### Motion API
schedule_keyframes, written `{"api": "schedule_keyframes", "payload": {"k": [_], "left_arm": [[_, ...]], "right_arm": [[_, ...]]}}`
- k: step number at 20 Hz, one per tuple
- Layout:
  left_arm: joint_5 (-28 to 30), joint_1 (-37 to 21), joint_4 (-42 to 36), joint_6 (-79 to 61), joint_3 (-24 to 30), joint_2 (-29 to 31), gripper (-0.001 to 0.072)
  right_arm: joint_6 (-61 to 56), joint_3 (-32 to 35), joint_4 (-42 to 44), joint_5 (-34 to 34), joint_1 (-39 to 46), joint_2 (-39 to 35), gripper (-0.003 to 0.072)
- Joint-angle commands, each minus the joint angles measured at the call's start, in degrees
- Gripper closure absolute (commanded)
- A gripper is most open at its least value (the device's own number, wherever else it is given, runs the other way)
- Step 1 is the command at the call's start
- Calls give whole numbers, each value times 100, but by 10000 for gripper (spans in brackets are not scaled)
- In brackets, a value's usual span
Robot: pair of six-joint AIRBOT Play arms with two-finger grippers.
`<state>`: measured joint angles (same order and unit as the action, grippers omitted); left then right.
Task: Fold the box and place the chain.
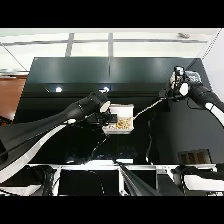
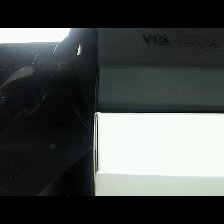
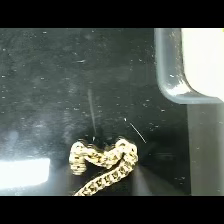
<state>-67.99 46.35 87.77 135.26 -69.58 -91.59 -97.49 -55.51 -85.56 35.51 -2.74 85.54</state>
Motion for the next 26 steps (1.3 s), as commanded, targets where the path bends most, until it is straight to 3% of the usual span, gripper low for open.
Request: {"api": "schedule_keyframes", "payload": {"k": [1,3,4,10,15,20,23,26], "left_arm": [[0,-4,2,-2,-4,2,679],[0,-4,2,0,-4,2,679],[0,-4,2,-2,-4,2,680],[2,-4,2,0,-4,2,679],[0,-4,2,0,-4,2,679],[0,-4,2,0,-4,2,680],[2,-4,2,0,-4,2,679],[0,-4,2,-2,-4,2,680]], "right_arm": [[44,-9,-66,164,-24,15,470],[44,-31,-63,267,-24,7,642],[46,-42,-63,330,-15,-4,666],[160,-334,-42,1029,-13,-358,667],[992,-372,363,1963,-13,-1731,667],[1698,-920,1720,2918,-13,-3161,667],[2076,-1521,2787,3681,-15,-3359,667],[2457,-1832,4164,3932,-15,-3359,667]]}}
